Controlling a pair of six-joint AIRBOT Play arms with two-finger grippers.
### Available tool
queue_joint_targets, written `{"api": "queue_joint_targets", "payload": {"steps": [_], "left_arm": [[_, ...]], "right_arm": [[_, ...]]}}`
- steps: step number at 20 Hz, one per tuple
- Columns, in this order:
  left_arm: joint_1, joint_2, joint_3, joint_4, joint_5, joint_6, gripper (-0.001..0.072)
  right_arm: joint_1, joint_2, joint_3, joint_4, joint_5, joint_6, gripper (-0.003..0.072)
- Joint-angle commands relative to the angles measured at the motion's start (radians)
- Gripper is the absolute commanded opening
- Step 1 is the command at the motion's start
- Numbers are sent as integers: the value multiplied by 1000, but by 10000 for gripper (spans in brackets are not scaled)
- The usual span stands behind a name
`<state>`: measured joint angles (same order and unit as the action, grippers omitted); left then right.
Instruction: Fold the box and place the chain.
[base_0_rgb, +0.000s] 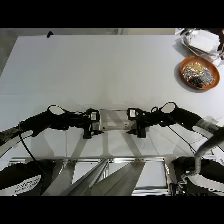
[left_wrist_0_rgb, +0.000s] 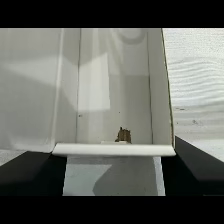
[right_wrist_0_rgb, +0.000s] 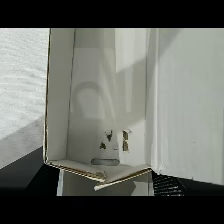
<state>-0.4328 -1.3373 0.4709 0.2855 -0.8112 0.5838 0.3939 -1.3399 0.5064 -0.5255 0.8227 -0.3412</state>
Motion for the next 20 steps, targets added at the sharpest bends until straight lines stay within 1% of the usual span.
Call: {"api": "queue_joint_targets", "payload": {"steps": [1, 8, 11, 12, 13, 14, 17, 20], "left_arm": [[1, 1, 1, -1, -2, -1, 323], [1, 1, 1, -1, -8, -1, 323], [1, 1, 1, -1, -8, -1, 323], [1, 1, 1, -1, -8, -1, 323], [1, 1, 1, -1, -8, -1, 323], [1, 1, 1, -1, -8, -1, 323], [1, 1, 1, -1, -8, -1, 323], [1, 1, 1, -1, -8, -1, 323]], "right_arm": [[0, 1, 1, 0, 0, 0, 379], [0, 1, 1, 0, 1, 0, 379], [0, 2, 1, 8, 19, 0, 383], [-1, 2, 1, 8, 28, 1, 453], [-1, 2, 1, 10, 30, 28, 601], [-2, 3, 1, 7, 30, 65, 711], [-2, 32, 1, -66, 48, 150, 709], [-2, 107, 1, -143, 55, 224, 709]]}}
